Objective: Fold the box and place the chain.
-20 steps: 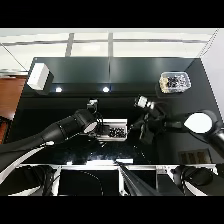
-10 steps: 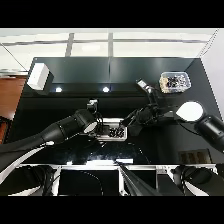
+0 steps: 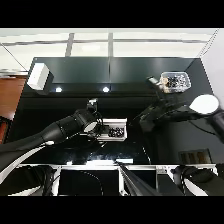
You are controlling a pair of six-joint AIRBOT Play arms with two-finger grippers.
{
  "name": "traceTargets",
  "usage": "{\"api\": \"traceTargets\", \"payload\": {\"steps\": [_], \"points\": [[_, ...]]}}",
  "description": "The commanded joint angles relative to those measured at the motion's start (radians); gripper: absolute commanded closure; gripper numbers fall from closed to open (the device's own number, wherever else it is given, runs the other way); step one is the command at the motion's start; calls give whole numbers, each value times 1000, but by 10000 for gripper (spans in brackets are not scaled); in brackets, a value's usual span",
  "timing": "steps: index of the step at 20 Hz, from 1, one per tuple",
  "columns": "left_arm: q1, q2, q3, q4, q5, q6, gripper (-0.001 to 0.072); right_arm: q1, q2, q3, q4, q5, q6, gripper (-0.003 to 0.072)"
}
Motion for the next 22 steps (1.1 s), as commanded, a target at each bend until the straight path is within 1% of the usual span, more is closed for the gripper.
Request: {"api": "traceTargets", "payload": {"steps": [1,2,4,5,6,8,10,12,14,15,17,18,20,21,22], "points": [[5,3,27,17,-23,-25,431,-161,93,3,-12,107,2,222],[5,7,46,25,-25,-27,357,-197,113,3,-12,126,2,222],[10,24,90,44,-53,-11,349,-245,129,3,-12,145,2,222],[20,34,108,43,-81,53,330,-259,132,3,-12,145,2,222],[34,47,124,43,-135,135,330,-266,133,3,-11,142,2,222],[60,99,124,43,-218,327,330,-269,133,3,-11,140,2,222],[87,179,116,39,-278,513,330,-269,133,3,-11,140,2,222],[138,280,96,23,-319,674,331,-269,133,3,-11,135,2,222],[238,393,53,-38,-339,824,331,-269,133,3,-11,126,2,222],[305,449,21,-76,-339,884,331,-269,133,3,-11,121,2,222],[480,551,-69,-170,-325,1020,331,-269,133,3,-9,114,2,222],[584,592,-129,-249,-301,1095,331,-269,133,3,-9,110,2,222],[783,624,-256,-505,-259,1310,331,-269,133,3,-8,92,2,222],[859,621,-322,-661,-242,1456,331,-269,133,3,-8,82,2,222],[899,612,-378,-772,-208,1547,331,-269,133,3,-8,71,2,222]]}}
